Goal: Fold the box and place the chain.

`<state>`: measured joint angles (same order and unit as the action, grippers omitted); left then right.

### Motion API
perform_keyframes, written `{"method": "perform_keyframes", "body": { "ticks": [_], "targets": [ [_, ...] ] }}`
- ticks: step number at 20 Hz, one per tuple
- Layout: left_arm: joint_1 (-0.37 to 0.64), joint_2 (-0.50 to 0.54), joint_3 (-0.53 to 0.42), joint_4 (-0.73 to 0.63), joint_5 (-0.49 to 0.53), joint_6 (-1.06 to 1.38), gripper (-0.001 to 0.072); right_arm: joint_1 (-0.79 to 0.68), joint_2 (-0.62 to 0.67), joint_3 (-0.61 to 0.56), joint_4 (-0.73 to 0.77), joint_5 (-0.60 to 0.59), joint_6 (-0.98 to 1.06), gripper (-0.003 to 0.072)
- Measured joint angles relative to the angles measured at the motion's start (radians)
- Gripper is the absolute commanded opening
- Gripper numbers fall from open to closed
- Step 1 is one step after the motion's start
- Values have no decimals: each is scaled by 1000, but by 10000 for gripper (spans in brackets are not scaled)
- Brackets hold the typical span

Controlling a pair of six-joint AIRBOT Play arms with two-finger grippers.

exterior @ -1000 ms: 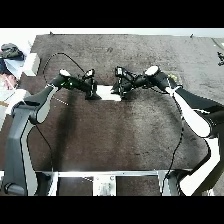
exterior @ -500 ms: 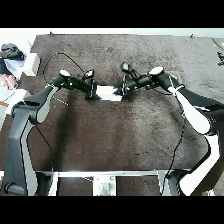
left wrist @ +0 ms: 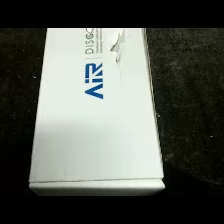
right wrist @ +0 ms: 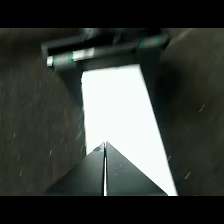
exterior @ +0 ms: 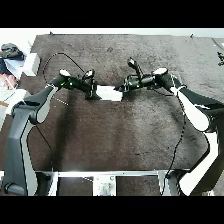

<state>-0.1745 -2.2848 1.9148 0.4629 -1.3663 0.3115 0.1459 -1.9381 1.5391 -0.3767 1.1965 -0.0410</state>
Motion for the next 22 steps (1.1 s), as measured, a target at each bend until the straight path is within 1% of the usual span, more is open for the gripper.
{"method": "perform_keyframes", "body": {
  "ticks": [3,7,13,15,17,19,21,22],
  "targets": [
    [0,0,0,0,0,3,405,-2,-27,0,-33,22,73,9],
    [0,0,0,1,1,3,405,-2,-39,2,-72,23,151,8],
    [0,0,0,0,1,-1,405,-1,-6,1,-172,-27,199,7],
    [0,0,0,-2,0,-5,405,-2,33,0,-182,-61,184,7],
    [1,0,0,-2,0,-5,405,-5,92,1,-117,-85,166,5],
    [0,0,0,-2,0,-4,405,-1,169,-8,-60,-79,154,4],
    [1,0,0,-2,0,-1,405,-11,272,-55,-23,-113,153,5],
    [0,0,0,-1,1,0,405,-14,338,-98,-2,-158,156,5]
  ]
}}
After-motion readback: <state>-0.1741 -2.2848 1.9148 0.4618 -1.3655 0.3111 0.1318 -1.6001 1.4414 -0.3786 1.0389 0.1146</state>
